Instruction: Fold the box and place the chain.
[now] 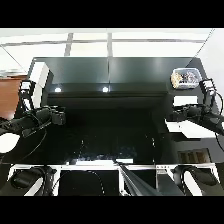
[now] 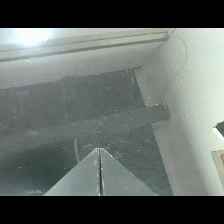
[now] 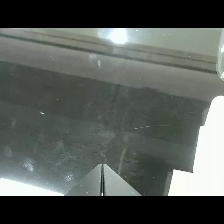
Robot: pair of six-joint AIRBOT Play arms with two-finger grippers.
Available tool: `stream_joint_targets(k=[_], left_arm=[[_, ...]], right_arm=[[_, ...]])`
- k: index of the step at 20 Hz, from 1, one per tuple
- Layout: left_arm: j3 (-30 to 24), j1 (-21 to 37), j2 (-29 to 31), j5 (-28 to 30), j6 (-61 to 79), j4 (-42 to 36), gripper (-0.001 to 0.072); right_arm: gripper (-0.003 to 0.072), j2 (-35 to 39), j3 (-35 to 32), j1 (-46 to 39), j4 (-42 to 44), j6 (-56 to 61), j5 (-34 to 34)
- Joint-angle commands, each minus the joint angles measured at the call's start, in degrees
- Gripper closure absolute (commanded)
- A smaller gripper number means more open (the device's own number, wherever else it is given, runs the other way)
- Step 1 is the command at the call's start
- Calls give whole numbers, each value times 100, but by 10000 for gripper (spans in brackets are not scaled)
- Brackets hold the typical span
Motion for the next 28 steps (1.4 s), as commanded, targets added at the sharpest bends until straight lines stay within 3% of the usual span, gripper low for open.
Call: stream_joint_targets(k=[1,13,16,19,20,21,22,23,24,26,28], left_arm=[[-2,4,7,2,2,2,684],[-2,4,7,17,2,0,684],[-2,4,4,610,2,-146,684],[-2,4,2,981,0,-282,684],[-2,4,-20,1119,0,-319,682],[-2,4,-85,1331,0,-319,660],[-2,4,-208,1495,0,-319,433],[-2,4,-367,1628,0,-319,116],[-2,17,-570,1762,4,-313,-6],[9,28,-914,1749,4,-313,-6],[11,31,-1132,1405,2,-306,-6]], right_arm=[[672,4,0,2,0,0,2],[671,4,0,2,0,0,2],[671,4,0,2,284,2,-68],[671,2,0,4,1064,20,-772],[654,-22,0,7,1137,17,-1172],[358,-98,0,2,1106,20,-1558],[-34,-229,0,2,992,15,-1864],[-34,-385,0,-4,920,22,-2013],[-34,-557,7,-55,776,17,-2059],[-34,-846,96,-363,302,387,-2470],[-34,-1274,590,-1231,-573,1342,-2579]])
